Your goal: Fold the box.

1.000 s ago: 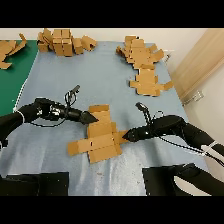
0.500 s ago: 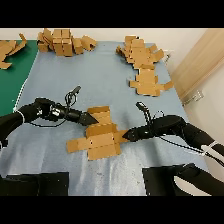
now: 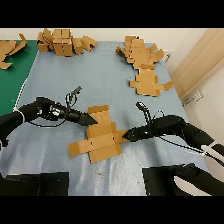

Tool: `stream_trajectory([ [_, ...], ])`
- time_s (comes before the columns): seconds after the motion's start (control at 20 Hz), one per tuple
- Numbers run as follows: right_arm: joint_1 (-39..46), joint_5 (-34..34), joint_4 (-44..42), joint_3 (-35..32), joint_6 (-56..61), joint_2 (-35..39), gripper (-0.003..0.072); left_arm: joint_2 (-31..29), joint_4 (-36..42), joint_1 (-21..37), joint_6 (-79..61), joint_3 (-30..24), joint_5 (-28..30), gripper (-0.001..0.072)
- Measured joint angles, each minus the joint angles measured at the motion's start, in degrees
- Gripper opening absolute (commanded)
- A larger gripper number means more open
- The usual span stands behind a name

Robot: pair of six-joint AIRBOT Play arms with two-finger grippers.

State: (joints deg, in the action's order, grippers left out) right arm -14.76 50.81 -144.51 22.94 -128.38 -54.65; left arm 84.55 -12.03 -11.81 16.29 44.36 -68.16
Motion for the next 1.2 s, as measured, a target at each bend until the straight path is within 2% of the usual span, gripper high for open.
stream_trajectory([
  [0.1,0.0,0.0,0.0,0.0,0.02,-0.02,0.0006,0.02,-0.09,-0.04,0.0,0.11,0.07,0.0014],
  [0.15,0.0,-0.02,0.0,0.0,0.02,-0.02,0.0036,0.07,-0.13,-0.07,0.0,0.13,0.09,0.0014],
  [0.25,0.0,-0.66,-0.11,0.02,0.02,-0.02,0.0307,0.07,-0.24,-0.04,-0.04,0.17,0.09,0.0014],
  [0.3,0.0,-0.98,-0.09,0.02,0.02,-0.02,0.0314,0.07,-0.2,-0.04,-0.09,0.17,0.11,0.0013],
  [0.5,0.11,-4.13,0.11,0.87,0.5,-0.02,0.0312,-0.13,0.31,-1.18,0.24,1.03,0.63,0.0013],
  [0.65,0.17,-6.73,0.7,3.17,1.2,0.39,0.0312,-1.51,0.39,-5.05,-0.68,2.71,2.6,0.0013],
  [0.9,0.17,-11.23,7.74,6.64,11.17,3.23,0.0312,-3.72,1.92,-10.27,-9.6,3.76,6.82,0.0013],
  [1.0,0.2,-13.53,10.56,7.17,16.26,4.87,0.0231,-3.98,2.99,-10.99,-14.69,3.87,7.02,0.0013],
  [1.05,0.2,-14.78,11.67,7.32,18.67,5.62,0.0116,-4.09,3.08,-11.19,-17.16,3.89,7.39,0.0013],
  [1.15,0.2,-16.94,13.03,7.52,22.34,6.58,0.0009,-4.17,3.78,-11.37,-22.43,3.96,7.96,0.0013],
  [1.2,0.17,-17.59,13.44,7.61,23.67,6.75,0.0006,-4.2,4.04,-11.58,-25.51,3.96,8.02,0.0013],
])
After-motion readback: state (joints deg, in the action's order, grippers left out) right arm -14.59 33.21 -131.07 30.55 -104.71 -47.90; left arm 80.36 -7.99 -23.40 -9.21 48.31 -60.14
